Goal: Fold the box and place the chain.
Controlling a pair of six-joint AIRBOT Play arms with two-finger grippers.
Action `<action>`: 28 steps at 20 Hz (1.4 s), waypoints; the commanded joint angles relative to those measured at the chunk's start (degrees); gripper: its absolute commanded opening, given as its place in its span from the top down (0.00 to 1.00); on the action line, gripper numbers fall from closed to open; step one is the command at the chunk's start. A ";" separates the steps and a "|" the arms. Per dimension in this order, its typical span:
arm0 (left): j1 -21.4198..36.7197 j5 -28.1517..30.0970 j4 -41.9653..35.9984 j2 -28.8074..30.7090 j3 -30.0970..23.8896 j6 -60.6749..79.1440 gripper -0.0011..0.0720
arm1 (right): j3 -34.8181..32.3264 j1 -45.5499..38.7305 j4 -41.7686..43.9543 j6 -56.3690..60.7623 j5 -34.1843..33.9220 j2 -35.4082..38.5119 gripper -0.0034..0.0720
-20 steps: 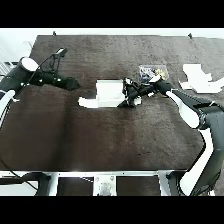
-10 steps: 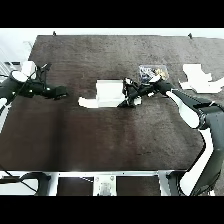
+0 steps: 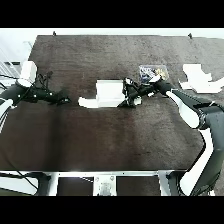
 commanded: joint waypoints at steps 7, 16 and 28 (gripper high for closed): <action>-3.87 1.60 -6.12 -4.11 -0.07 0.63 0.96 | -0.02 0.02 0.02 0.02 0.00 -0.02 0.19; -10.34 5.18 -11.30 -7.72 0.11 1.31 0.96 | -0.02 0.02 0.02 0.02 0.00 -0.02 0.19; -12.68 0.50 -17.20 -7.41 6.01 3.08 0.96 | -0.02 0.02 0.02 0.02 0.00 -0.02 0.19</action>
